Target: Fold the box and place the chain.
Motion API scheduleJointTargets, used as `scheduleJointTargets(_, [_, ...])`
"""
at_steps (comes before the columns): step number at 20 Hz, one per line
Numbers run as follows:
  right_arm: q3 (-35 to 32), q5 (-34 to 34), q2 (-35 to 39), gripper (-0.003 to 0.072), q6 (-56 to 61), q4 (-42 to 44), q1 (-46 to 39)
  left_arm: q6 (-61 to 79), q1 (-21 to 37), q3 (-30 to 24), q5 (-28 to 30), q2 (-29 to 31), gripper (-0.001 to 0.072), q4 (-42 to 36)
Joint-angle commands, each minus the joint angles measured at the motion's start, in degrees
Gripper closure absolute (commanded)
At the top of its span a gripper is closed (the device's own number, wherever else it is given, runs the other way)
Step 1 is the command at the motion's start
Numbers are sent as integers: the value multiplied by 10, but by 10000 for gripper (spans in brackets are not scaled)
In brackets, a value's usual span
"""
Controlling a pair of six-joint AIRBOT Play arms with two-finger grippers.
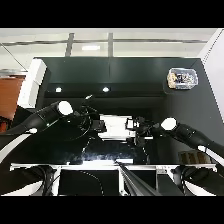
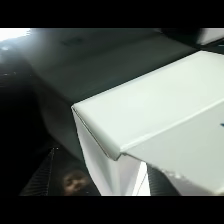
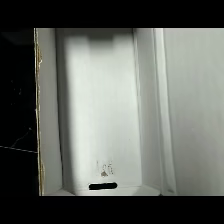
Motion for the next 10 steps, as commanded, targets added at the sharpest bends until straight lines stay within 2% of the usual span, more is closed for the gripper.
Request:
scheduleJointTargets(1, [0,0,0,382,0,0,0,-112,-37,27,5,1,95,115])
scheduleJointTargets(7, [0,0,0,382,0,0,0,-303,-122,57,-6,0,95,284])
scheduleJointTargets(10, [0,0,0,382,0,0,0,-367,-160,76,-9,-2,95,339])
